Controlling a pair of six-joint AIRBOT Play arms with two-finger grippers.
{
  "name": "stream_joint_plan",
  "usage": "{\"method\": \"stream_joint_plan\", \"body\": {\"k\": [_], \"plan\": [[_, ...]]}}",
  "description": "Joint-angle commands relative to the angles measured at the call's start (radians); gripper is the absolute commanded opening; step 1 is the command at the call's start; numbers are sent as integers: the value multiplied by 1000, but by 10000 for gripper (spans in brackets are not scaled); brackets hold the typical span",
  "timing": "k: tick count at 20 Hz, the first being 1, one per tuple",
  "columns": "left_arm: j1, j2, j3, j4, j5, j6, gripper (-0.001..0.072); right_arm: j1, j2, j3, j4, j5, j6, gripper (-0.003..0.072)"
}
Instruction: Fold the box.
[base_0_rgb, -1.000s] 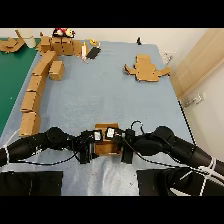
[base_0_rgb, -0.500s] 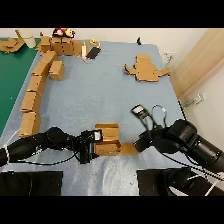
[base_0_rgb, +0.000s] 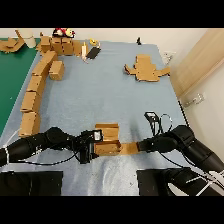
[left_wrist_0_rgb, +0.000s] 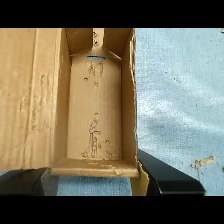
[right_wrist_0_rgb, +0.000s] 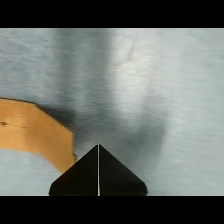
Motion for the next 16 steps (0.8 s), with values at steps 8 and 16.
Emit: {"method": "stream_joint_plan", "body": {"k": [8, 16], "plan": [[1, 0, 0, 0, 0, 1, 465, -4, -114, -37, 320, 146, -152, 5], [1, 0, 0, 0, 0, 1, 465, -4, -52, -32, 406, 135, -196, 5]]}}
